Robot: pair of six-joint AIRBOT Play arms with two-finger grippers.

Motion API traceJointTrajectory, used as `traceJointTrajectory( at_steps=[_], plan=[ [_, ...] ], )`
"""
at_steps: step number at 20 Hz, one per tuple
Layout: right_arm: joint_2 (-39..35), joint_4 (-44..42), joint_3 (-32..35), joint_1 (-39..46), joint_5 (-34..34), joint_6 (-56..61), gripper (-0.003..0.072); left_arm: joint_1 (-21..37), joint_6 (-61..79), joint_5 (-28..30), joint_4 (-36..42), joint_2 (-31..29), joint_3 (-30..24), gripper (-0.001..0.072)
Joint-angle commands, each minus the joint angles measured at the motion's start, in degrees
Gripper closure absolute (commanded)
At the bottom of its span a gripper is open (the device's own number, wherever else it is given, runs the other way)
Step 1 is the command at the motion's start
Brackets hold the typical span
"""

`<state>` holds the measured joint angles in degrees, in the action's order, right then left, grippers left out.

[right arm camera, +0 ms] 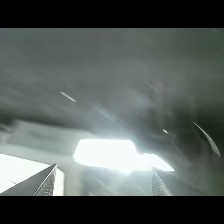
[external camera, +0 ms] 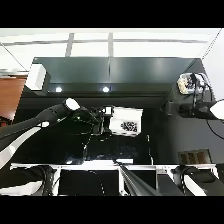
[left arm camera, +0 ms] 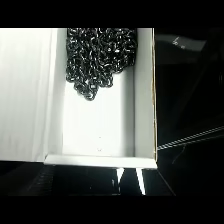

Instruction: Fold the box and place the chain.

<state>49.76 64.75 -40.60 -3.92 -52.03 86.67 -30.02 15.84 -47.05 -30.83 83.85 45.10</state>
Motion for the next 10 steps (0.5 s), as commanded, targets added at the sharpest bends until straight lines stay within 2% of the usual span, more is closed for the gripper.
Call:
traceJointTrajectory(
  at_steps=[1, 2, 3, 4, 6, 9, 10],
  plan=[
    [8.85, -15.39, -1.66, -3.37, 12.74, -7.69, 0.0049, -0.35, -0.61, 0.96, -0.13, 0.02, 0.02, 0.0311],
    [12.39, -22.45, -2.03, -5.01, 14.36, -15.76, 0.005, -0.35, -0.61, 0.98, -0.13, 0.02, 0.02, 0.0312],
    [14.78, -28.09, -2.21, -6.8, 15.04, -26.05, 0.0102, -0.35, -0.63, 1.03, -0.13, 0.02, 0.02, 0.0312],
    [16.28, -31.82, -2.23, -8.55, 14.93, -36.65, 0.0108, -0.35, -0.63, 1.03, -0.13, 0.02, 0.02, 0.0312],
    [16.46, -31.12, -2.45, -10.38, 13.07, -48.17, 0.0108, -0.35, -0.63, 1.01, -0.13, 0.02, 0.02, 0.0307],
    [16.33, -22.75, -6.45, -10.38, -0.04, -51.8, 0.0102, -0.35, -0.63, 1.03, -0.13, 0.02, 0.02, 0.0304],
    [16.17, -19.85, -7.82, -10.36, -3.91, -51.76, -0.003, -0.35, -0.63, 1.01, -0.13, 0.02, 0.02, 0.0305]
  ],
)
